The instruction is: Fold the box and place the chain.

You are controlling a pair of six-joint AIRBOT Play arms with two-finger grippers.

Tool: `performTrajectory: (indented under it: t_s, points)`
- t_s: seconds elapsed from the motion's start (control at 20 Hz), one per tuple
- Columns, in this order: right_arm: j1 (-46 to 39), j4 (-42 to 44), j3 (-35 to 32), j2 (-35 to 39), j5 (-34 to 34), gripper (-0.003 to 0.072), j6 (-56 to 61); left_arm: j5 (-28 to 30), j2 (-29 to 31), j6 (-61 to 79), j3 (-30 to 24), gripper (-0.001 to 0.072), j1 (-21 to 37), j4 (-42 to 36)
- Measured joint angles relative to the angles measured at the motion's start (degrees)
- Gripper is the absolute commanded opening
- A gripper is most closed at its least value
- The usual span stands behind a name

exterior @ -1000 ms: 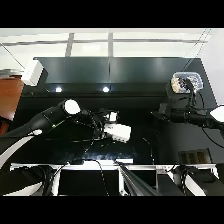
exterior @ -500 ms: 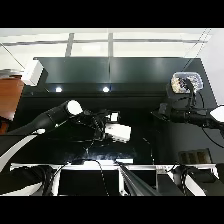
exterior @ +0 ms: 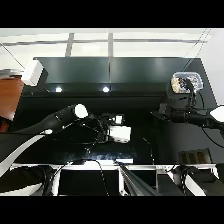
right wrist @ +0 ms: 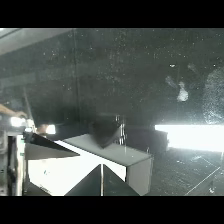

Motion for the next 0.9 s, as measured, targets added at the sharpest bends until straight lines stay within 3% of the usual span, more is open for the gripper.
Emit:
performTrajectory:
  t_s: [0.15, 0.2, 0.25, 0.4, 0.45, 0.65, 0.9]
  points:
    - [0.0, 0.0, 0.0, 0.0, 0.0, 0.0023, 0.0, 0.9, -0.85, -1.16, 0.0, 0.0702, -0.68, 0.9]
    - [0.0, 0.0, 0.02, 0.0, 0.0, 0.0023, 0.0, 1.09, -1.05, -1.44, 0.04, 0.0665, -0.79, 1.38]
    - [0.0, 0.0, 0.02, 0.0, 0.02, 0.0023, -0.02, 1.14, -1.07, -1.66, 0.15, 0.0595, -0.87, 1.68]
    - [0.0, 0.0, 0.02, 0.0, 0.02, 0.0023, 0.0, 1.38, -0.76, -3.34, 1.01, 0.0224, -0.98, 2.89]
    - [0.0, 0.0, 0.0, 0.0, 0.02, 0.0023, -0.02, 1.36, -0.37, -4.09, 1.49, 0.0135, -0.98, 3.45]
    - [0.0, 0.0, 0.02, 0.0, 0.02, 0.0023, -0.02, -0.79, 1.99, -8.94, 4.04, 0.0143, -0.72, 8.0]
    - [0.0, 0.02, 0.0, 0.0, 0.04, 0.0022, -0.26, -10.88, 6.88, -20.22, 6.01, 0.0144, 6.14, 15.28]
